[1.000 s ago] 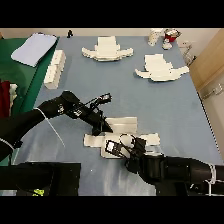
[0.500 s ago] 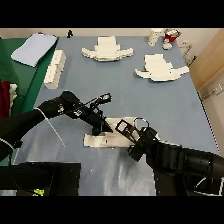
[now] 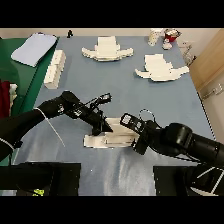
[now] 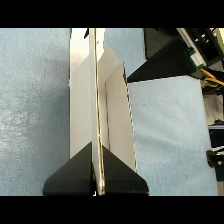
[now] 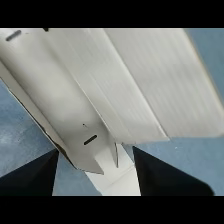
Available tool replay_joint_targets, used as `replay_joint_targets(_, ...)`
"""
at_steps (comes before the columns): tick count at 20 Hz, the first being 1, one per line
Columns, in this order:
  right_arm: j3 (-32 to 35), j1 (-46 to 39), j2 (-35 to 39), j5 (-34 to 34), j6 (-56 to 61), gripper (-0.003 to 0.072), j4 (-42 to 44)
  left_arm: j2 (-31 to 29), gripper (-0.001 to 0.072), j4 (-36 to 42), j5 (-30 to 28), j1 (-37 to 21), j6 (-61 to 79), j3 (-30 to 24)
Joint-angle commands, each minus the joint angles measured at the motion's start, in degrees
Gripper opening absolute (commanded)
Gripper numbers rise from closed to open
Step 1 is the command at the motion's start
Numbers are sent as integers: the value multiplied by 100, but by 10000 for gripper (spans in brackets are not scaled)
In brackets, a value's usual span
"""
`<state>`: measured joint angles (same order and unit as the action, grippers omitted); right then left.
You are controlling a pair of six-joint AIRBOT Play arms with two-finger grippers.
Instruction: Fold the box.
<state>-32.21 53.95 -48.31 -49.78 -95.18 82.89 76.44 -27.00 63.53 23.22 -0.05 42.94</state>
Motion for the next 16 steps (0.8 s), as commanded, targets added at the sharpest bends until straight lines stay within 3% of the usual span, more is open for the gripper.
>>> replay_joint_targets(1, 85, -1064, 4, 260, -2918, 720, 1987, 2, 13, -2, 4, 2, 2, 4)
replay_joint_targets(4, 267, -1744, 4, 258, -4398, 720, 2935, 2, 13, -2, 4, 2, 2, 4)
replay_joint_targets(8, 564, -2035, 4, 267, -6172, 720, 3773, 2, 13, -2, 4, 2, 2, 4)
replay_joint_targets(16, 632, -2153, -638, 385, -6782, 720, 4170, 2, 13, -2, 4, 2, 2, 4)
